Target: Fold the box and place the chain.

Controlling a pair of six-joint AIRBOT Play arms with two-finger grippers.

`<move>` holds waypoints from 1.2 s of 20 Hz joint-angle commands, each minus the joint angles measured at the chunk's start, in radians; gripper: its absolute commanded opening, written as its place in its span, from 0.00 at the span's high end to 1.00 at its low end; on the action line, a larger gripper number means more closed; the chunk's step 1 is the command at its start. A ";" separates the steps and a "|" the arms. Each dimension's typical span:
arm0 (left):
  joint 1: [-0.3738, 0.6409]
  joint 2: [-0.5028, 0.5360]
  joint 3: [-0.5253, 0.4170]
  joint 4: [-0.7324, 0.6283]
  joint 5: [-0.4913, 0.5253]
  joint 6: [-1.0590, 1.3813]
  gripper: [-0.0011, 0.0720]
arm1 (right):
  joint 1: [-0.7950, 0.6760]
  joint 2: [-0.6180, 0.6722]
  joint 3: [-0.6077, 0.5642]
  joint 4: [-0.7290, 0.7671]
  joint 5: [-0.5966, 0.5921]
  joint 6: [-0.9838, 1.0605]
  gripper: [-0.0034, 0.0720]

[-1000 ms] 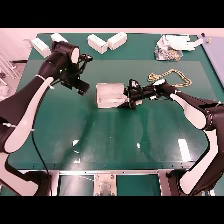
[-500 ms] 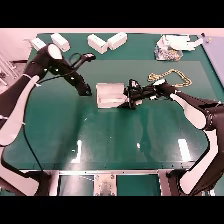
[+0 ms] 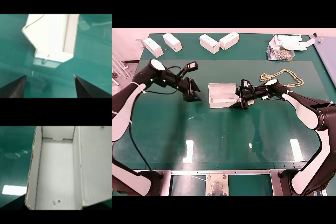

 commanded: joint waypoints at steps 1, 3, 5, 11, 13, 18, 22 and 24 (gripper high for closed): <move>0.005 -0.039 -0.039 -0.072 0.036 0.188 0.00 | 0.001 0.000 0.000 0.000 0.000 0.000 0.19; 0.005 -0.077 -0.038 -0.089 0.038 0.214 0.00 | 0.001 0.000 0.000 0.000 0.000 0.000 0.19; 0.005 -0.096 -0.038 -0.121 0.042 0.276 0.00 | 0.001 0.000 0.000 0.000 0.000 0.000 0.19; 0.005 -0.108 -0.038 -0.168 0.130 0.344 0.00 | 0.001 0.000 0.000 0.000 0.000 0.000 0.19; 0.005 -0.128 -0.038 -0.168 0.125 0.344 0.00 | 0.001 0.000 0.000 0.000 0.000 0.000 0.19; 0.005 -0.148 -0.038 -0.236 0.120 0.407 0.00 | 0.001 0.000 0.000 0.000 0.001 0.000 0.19; 0.003 -0.149 -0.038 -0.254 0.118 0.420 0.00 | 0.001 0.000 0.000 0.000 0.000 0.000 0.19; 0.003 -0.149 -0.038 -0.261 0.107 0.420 0.00 | 0.001 0.000 0.000 0.000 0.000 0.000 0.19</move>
